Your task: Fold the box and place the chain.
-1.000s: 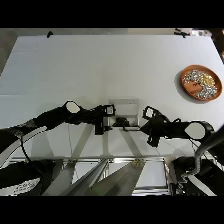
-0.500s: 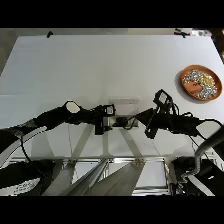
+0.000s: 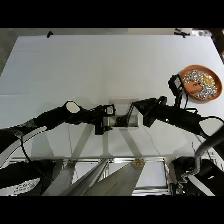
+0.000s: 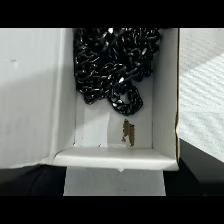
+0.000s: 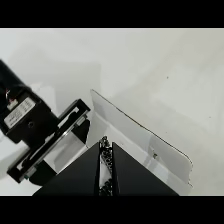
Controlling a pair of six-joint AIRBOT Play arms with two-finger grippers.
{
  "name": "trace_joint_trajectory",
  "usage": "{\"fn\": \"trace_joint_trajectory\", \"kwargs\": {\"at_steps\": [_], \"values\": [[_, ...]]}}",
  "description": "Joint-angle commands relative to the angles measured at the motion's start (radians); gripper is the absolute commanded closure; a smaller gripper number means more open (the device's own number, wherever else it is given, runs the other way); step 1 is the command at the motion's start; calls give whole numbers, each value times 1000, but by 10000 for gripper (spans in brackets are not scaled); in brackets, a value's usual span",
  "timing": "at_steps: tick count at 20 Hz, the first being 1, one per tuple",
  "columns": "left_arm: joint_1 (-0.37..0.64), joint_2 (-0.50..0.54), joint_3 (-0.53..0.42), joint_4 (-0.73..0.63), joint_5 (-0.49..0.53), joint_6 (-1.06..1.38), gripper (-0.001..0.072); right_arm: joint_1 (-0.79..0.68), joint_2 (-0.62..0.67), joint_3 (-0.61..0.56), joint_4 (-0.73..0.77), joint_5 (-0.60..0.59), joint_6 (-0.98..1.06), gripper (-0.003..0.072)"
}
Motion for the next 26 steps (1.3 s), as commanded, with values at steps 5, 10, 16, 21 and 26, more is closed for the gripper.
{"fn": "trace_joint_trajectory", "kwargs": {"at_steps": [5, 10, 16, 21, 26], "values": [[0, 0, 0, 0, 0, 0, 338, 0, -83, 1, 96, -27, 95, 672], [0, 0, 0, 0, 0, 0, 338, 0, -119, 0, -107, 102, 212, 672], [0, 0, 0, 0, 0, 0, 338, 72, -230, 0, -176, 105, 276, 672], [0, 0, 0, 0, 0, 0, 338, 177, -314, 0, -143, 38, 276, 627], [0, 0, 0, 0, 0, 0, 338, 180, -316, 0, -103, 34, 275, 623]]}}
